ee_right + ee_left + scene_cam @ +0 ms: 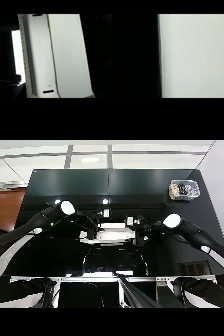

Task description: Fold the box and place the chain.

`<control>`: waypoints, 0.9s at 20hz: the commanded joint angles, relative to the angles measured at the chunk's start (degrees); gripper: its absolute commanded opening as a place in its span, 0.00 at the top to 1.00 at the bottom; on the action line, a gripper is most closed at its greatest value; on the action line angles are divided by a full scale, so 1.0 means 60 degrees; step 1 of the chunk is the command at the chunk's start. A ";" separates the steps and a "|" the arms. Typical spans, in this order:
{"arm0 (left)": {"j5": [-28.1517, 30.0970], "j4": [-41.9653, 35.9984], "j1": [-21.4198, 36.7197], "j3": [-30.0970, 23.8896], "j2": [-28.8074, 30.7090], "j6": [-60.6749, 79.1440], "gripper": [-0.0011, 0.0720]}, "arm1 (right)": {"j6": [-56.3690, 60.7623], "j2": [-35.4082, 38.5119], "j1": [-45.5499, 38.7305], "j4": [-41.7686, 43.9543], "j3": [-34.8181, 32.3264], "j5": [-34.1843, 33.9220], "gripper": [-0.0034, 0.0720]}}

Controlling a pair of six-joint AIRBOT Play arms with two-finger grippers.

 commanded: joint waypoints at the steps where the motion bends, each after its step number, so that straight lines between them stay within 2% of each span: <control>1: 0.0040 0.0127 -0.0004 0.0011 -0.0004 -0.0007 0.95 | -0.0557 -0.0572 -0.0011 0.0568 0.0004 0.0382 0.02; 8: 0.0055 0.0087 -0.0004 0.0015 -0.0291 -0.0007 0.95 | -0.1184 -0.1213 -0.0011 0.0568 0.0004 -0.0142 0.02; 18: 0.0058 0.0087 -0.0004 0.0015 -0.0291 -0.0007 0.95 | -0.1319 -0.1413 -0.0015 0.0568 0.0004 -0.0131 0.02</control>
